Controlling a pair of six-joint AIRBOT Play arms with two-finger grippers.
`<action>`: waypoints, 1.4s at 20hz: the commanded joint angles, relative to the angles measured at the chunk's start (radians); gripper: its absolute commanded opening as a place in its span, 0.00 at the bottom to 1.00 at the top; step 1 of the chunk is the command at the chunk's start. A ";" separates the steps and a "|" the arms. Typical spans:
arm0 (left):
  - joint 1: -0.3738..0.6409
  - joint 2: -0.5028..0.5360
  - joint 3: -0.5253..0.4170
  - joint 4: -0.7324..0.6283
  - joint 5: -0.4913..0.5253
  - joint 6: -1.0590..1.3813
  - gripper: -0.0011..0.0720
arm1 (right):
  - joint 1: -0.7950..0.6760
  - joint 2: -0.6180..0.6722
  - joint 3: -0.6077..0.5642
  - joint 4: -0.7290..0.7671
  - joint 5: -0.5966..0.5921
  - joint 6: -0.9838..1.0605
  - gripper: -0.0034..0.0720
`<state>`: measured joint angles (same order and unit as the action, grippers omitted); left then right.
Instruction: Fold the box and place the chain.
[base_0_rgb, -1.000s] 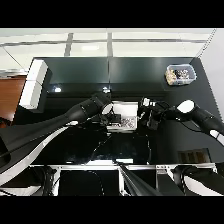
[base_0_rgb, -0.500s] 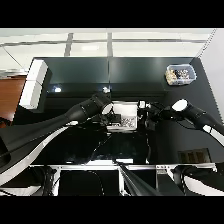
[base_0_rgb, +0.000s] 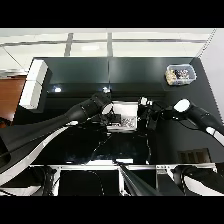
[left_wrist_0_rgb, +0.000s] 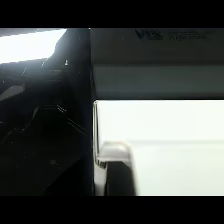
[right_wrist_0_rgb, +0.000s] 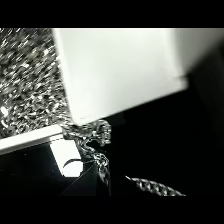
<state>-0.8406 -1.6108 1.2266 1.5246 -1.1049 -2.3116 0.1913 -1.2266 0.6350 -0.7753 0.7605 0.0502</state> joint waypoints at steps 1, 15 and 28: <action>0.000 0.001 0.000 0.000 -0.001 0.000 0.05 | -0.017 0.143 0.001 -0.099 0.034 0.309 0.07; 0.000 0.001 0.000 0.000 0.000 0.000 0.05 | 0.009 0.545 0.104 0.396 0.241 0.677 0.07; 0.000 0.001 0.000 0.000 -0.007 0.011 0.05 | -0.131 0.414 0.105 0.094 0.346 0.765 0.40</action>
<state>-0.8406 -1.6108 1.2266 1.5242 -1.1061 -2.3104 0.1322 -0.8082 0.7391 -0.6392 1.0420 0.8059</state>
